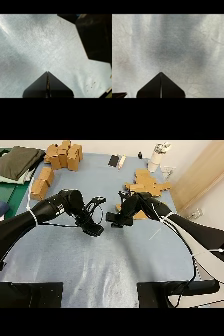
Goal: Fold the box.
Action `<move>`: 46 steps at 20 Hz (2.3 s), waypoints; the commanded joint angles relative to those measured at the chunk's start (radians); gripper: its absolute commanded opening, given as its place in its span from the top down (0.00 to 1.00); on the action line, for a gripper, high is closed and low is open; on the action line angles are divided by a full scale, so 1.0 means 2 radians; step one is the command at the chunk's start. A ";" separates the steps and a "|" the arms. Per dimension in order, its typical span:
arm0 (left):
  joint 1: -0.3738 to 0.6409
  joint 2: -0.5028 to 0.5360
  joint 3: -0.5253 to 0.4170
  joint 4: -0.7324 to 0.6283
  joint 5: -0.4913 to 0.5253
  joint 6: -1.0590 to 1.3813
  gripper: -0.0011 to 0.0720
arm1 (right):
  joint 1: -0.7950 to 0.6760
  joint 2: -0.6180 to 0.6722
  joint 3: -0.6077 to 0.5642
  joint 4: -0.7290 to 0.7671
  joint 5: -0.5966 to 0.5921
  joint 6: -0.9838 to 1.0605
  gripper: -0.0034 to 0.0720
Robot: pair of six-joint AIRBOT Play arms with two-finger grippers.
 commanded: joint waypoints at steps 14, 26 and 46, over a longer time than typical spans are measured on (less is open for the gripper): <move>0.000 0.000 0.000 0.000 0.000 0.000 0.97 | -0.223 -0.004 0.071 -0.199 -0.058 -0.124 0.37; 0.000 0.000 0.000 -0.003 0.045 0.000 0.97 | -0.527 -0.249 0.287 0.195 -0.068 -0.426 0.37; 0.000 0.000 0.000 -0.056 0.038 0.000 0.97 | -0.468 -0.285 0.337 0.245 -0.199 -0.481 0.58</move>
